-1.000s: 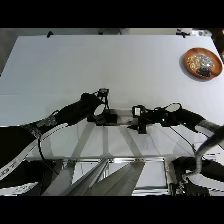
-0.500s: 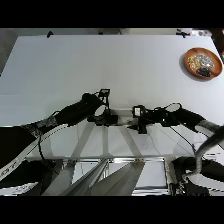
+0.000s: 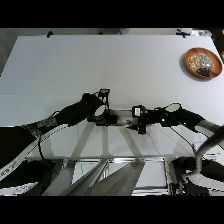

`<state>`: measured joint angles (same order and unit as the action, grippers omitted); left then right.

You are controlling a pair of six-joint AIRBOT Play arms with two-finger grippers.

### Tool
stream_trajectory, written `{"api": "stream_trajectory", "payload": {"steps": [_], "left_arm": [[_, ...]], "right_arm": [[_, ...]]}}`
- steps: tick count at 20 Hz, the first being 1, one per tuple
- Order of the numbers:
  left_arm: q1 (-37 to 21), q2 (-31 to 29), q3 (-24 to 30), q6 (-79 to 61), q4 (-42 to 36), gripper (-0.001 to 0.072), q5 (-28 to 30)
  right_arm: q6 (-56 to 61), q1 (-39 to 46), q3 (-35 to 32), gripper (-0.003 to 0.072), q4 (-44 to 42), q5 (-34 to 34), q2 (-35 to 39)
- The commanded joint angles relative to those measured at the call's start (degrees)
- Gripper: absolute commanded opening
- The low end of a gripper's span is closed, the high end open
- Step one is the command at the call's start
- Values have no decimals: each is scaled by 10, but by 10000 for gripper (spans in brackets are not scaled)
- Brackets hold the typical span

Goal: Fold the box and place the chain.

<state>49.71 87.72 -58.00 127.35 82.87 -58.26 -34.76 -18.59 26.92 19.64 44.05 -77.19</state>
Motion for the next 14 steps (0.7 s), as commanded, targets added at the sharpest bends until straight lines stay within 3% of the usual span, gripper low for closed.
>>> {"api": "stream_trajectory", "payload": {"steps": [1, 2, 3, 8, 11, 14], "left_arm": [[0, -5, 0, -1, -10, 92, -3], [0, -10, 0, 0, -10, 181, -3], [0, -16, 0, 0, -10, 216, -4], [0, -59, 0, -1, -9, 220, -14], [0, -78, 0, 0, -10, 399, -27], [0, -96, 0, -5, -10, 398, -48]], "right_arm": [[0, 0, 0, 403, 0, 0, 0], [0, 0, 0, 403, 0, 0, 0], [0, 0, 0, 403, 0, 0, 0], [0, 0, 0, 403, 0, 0, 0], [0, 0, 0, 403, 0, 0, 0], [0, 0, 0, 403, 0, 0, 0]]}}
